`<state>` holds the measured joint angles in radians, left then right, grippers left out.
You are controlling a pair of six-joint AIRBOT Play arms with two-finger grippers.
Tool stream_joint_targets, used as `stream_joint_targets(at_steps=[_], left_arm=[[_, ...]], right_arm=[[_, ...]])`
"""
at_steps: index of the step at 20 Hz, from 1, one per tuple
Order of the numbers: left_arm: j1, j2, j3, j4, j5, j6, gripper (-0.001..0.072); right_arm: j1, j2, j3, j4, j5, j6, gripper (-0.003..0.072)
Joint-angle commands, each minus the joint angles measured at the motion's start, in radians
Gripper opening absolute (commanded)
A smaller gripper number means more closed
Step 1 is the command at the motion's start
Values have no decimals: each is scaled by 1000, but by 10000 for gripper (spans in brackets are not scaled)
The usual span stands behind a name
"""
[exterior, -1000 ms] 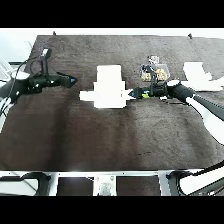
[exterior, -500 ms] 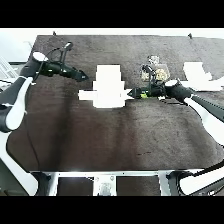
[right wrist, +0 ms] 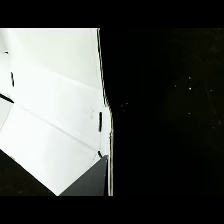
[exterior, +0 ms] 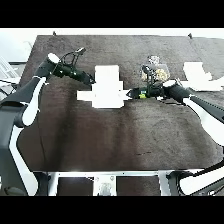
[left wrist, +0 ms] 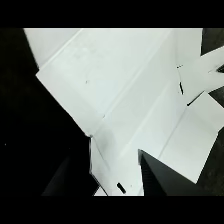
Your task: Fold the box and place the chain.
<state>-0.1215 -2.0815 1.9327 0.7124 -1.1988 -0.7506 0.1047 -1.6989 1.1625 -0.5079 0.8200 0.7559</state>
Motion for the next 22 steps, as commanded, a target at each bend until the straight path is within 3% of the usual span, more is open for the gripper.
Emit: stream_joint_targets(at_steps=[1, 8, 10, 16, 18, 21, 22], left_arm=[[-5, -26, 6, -49, -17, 24, 483], [-7, -67, 6, -142, -44, 71, 479], [-6, -79, 6, -149, -47, 81, 413], [-6, -94, 6, -175, -40, 106, 411], [-6, -95, 6, -179, -37, 116, 294], [-6, -103, 6, -221, -31, 134, 293], [-6, -109, 6, -230, -34, 143, 259]], right_arm=[[2, 0, 0, 0, -1, -9, 4], [2, 0, 0, 0, -1, -24, 4], [2, 0, 0, 0, -1, -28, 5], [2, 0, 0, -1, -1, -32, 4], [2, 0, 0, -1, -1, -32, 5], [2, 0, -2, -1, 0, -32, 5], [5, 0, -2, -1, -1, -32, 5]])
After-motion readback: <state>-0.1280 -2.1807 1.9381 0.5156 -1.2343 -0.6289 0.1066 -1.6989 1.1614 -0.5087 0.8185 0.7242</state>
